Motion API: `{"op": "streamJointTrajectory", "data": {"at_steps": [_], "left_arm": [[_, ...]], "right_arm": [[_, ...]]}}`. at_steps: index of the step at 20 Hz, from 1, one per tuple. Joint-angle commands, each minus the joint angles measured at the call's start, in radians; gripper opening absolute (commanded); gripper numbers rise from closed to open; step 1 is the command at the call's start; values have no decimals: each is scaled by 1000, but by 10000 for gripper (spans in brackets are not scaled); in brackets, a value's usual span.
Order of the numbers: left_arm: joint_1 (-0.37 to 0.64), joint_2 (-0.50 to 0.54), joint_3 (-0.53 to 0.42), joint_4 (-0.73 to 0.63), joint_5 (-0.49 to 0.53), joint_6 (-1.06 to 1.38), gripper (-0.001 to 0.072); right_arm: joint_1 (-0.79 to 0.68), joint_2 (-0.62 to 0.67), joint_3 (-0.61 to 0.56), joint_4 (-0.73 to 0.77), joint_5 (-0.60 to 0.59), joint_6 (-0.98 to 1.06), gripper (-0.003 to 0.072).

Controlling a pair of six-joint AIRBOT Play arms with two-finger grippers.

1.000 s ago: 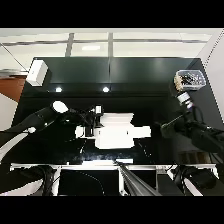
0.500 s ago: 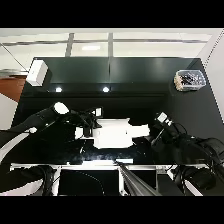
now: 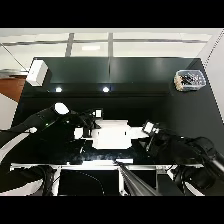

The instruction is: Fold the box and place the chain.

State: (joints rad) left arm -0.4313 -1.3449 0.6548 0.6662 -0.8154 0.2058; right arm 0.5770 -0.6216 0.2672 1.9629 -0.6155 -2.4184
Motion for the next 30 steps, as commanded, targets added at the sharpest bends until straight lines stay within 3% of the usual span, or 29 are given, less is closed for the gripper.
{"op": "streamJointTrajectory", "data": {"at_steps": [1, 5, 23, 30], "left_arm": [[0, 0, -1, 2, 0, 0, 29], [-1, 0, -1, 2, 0, 0, 30], [-1, 0, -1, 2, 0, 0, 30], [-1, 0, -1, 2, -1, 0, 30]], "right_arm": [[83, -101, 0, 68, 74, -145, 693], [166, -175, 6, 90, 184, -153, 693], [245, -212, 10, 143, 217, -152, 693], [310, -254, 10, 158, 322, -101, 693]]}}
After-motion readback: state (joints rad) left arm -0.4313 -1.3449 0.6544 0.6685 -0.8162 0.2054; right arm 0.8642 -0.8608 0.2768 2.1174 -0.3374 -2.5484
